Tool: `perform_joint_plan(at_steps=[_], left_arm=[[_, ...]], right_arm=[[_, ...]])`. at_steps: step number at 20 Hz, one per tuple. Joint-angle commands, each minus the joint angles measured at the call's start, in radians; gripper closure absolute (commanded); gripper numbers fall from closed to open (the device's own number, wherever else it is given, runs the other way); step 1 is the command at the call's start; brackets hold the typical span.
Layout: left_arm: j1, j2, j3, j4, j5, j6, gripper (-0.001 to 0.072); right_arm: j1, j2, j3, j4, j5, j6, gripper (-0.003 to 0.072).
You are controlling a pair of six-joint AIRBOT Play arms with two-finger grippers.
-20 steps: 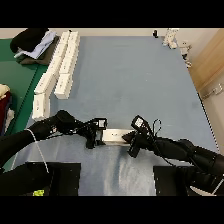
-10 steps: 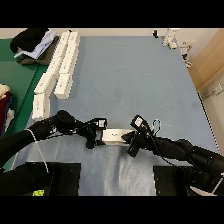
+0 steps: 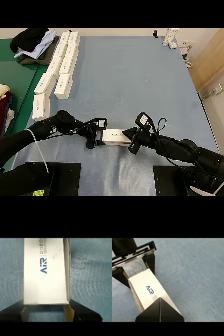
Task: Fold the box.
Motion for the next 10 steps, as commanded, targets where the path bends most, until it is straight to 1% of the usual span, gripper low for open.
perform_joint_plan(at_steps=[1,3,5,7,8,10], left_arm=[[0.000,0.000,0.000,0.000,0.000,0.000,0.0296],[0.000,0.000,0.000,0.000,0.000,0.000,0.0296],[0.000,0.000,0.000,0.000,0.000,0.000,0.0296],[0.000,0.000,0.000,0.000,0.000,0.000,0.0296],[0.000,0.000,0.000,0.000,0.000,0.000,0.0296],[0.000,0.000,0.000,0.000,0.000,0.000,0.0296]], right_arm=[[-0.027,0.018,0.008,-0.007,0.049,0.002,0.0679],[-0.101,0.007,0.055,-0.008,-0.004,0.047,0.0679],[-0.203,-0.029,0.154,-0.033,-0.117,0.046,0.0679],[-0.313,-0.105,0.298,-0.096,-0.257,0.057,0.0679],[-0.369,-0.163,0.385,-0.144,-0.336,0.097,0.0679],[-0.458,-0.301,0.565,-0.291,-0.496,0.259,0.0679]])
